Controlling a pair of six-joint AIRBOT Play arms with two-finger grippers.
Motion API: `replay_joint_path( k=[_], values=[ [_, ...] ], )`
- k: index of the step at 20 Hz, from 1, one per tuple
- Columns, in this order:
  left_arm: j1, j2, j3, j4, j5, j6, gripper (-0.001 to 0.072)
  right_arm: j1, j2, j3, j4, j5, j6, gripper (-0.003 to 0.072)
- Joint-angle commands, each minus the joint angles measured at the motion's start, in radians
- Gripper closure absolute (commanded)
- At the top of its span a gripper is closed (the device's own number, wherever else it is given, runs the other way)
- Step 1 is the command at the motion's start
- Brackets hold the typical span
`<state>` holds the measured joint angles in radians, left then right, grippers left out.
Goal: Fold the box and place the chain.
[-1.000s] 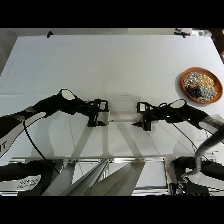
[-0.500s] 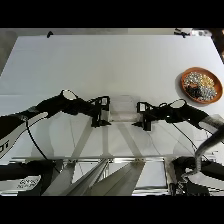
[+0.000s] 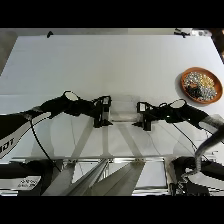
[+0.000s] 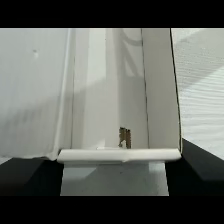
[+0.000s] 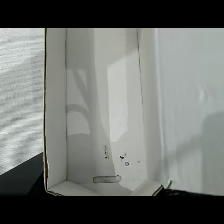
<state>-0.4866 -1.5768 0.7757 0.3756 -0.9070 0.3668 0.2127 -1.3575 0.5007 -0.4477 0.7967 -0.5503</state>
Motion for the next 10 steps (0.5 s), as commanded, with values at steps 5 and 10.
replay_joint_path(
  k=[5, 10],
  values=[
    [-0.002, -0.003, 0.001, 0.000, 0.002, -0.001, 0.0447, 0.000, 0.000, 0.000, 0.000, 0.000, 0.000, 0.0344],
    [-0.001, -0.003, 0.001, -0.001, 0.001, -0.001, 0.0436, 0.000, 0.001, 0.000, 0.000, 0.000, 0.000, 0.0344]
  ],
)
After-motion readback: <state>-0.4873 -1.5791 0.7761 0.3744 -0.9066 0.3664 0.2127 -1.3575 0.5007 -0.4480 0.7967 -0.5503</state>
